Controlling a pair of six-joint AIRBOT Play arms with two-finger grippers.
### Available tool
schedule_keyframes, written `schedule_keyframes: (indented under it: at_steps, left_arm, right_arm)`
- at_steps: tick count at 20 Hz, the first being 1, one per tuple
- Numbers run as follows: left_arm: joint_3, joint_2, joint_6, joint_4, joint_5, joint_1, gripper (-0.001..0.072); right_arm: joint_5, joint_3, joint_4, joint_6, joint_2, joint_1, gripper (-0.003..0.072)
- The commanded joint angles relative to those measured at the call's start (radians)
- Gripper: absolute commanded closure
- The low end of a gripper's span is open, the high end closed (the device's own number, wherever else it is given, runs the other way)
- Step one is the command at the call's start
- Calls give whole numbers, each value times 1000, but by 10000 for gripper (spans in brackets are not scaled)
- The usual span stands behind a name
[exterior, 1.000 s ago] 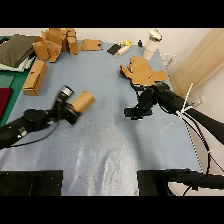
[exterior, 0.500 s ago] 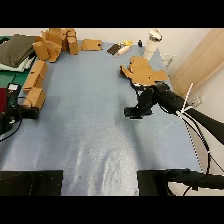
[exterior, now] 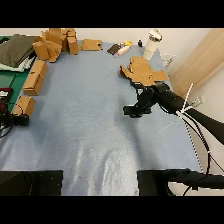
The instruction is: Fold the box.
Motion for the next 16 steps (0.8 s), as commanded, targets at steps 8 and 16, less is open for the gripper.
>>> schedule_keyframes:
  at_steps: [8, 16]
  left_arm:
    - [218, -214, -122, 19, -68, -101, 376]
    - [264, -261, -169, 35, -57, -101, 100]
  right_arm:
    - [22, 0, 35, 1, 0, 0, 682]
    - [21, 0, 52, 1, 0, 0, 682]
